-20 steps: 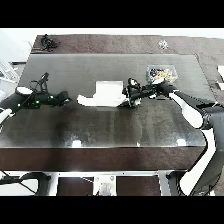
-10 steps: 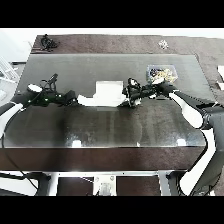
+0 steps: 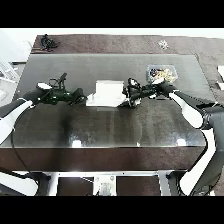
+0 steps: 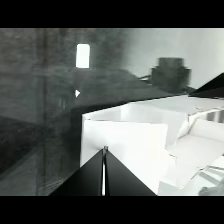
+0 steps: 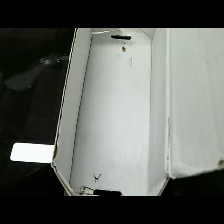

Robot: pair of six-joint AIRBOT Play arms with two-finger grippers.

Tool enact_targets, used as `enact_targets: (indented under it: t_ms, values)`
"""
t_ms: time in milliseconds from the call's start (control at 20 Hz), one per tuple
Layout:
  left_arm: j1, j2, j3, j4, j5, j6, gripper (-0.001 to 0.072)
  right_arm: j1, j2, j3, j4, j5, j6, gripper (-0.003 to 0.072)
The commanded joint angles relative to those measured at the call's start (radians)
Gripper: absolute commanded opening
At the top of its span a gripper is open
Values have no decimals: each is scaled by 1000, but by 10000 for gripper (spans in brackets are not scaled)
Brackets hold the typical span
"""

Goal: Fold the box and place the chain.

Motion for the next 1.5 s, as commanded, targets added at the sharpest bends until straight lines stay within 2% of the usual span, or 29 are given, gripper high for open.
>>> enact_targets:
  t_ms: [0, 250, 550, 900, 1200, 1450]
  values:
    - [-6, -5, 4, -16, -9, 19, 20, 0, 0, 0, 0, 0, 0, 579]
    - [3, -4, 5, 28, -2, 16, 18, 0, 0, 0, 0, 0, 0, 579]
    - [63, -4, 4, 73, -40, 16, 19, 0, 0, 0, 0, 0, 0, 579]
    - [59, -5, 0, 110, -24, -21, 19, 0, 0, 0, 1, 0, 0, 579]
    - [16, -5, 0, 108, 11, -24, 19, 0, 0, 0, 0, 0, 0, 579]
    - [8, -54, 2, 50, -46, -17, 20, 0, 0, 0, 0, 0, 0, 579]
